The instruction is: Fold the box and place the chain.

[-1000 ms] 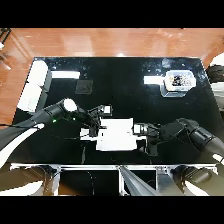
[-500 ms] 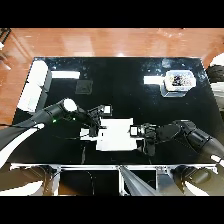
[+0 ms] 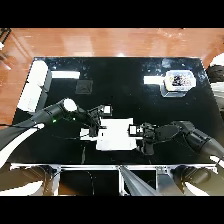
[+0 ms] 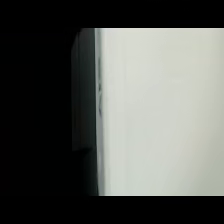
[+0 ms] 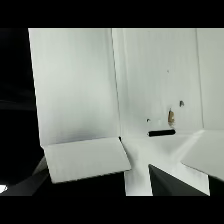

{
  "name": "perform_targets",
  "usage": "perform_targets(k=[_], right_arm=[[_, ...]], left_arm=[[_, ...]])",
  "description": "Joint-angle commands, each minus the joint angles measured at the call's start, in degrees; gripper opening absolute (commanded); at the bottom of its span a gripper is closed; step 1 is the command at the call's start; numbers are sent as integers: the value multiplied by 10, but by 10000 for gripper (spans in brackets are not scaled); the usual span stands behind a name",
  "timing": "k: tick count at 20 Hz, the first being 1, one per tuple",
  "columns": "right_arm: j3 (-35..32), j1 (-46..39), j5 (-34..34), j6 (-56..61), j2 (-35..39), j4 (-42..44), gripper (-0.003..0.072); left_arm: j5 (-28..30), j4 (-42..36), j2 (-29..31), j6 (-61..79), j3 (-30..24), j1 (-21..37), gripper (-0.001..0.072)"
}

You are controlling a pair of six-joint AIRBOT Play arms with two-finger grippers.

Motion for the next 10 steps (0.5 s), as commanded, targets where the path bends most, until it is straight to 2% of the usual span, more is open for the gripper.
perform_targets(k=[1,10], right_arm=[[0,24,7,3,-2,5,702],[0,31,43,17,-6,17,701]], left_arm=[[0,0,0,0,0,0,17],[0,0,0,0,0,0,17]])
